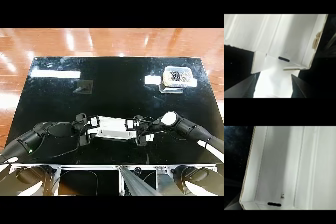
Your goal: Fold the box and place the chain.
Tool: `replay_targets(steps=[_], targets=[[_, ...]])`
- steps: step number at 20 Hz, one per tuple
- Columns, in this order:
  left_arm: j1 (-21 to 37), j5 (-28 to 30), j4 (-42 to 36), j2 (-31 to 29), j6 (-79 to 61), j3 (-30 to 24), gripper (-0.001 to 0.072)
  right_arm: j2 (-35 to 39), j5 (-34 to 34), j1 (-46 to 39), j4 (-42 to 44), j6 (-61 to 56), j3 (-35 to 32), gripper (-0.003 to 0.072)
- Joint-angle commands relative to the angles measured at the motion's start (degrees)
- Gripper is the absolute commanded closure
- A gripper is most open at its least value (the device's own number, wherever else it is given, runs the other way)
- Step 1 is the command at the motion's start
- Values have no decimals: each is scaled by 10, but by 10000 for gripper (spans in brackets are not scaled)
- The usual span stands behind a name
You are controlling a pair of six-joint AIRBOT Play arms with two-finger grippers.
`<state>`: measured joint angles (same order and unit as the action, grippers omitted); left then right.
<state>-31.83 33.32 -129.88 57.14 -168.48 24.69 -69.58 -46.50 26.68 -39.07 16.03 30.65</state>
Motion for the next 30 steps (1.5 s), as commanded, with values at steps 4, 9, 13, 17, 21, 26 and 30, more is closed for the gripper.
replay_targets(steps=[4,9,13,17,21,26,30], targets=[[0,4,-17,15,-13,3,178,0,1,0,0,0,0,39],[2,-10,-9,17,-13,10,177,0,2,0,0,0,0,39],[7,-12,-9,17,-13,10,177,0,2,0,0,-1,0,39],[4,-12,-16,19,-15,11,177,0,2,0,0,-2,0,39],[-12,-8,-16,33,-22,11,178,0,2,0,0,-2,0,39],[-22,-5,-16,35,-22,14,292,0,2,0,0,-2,0,39],[-22,-3,-26,35,-22,24,411,0,2,0,1,-3,0,40]])
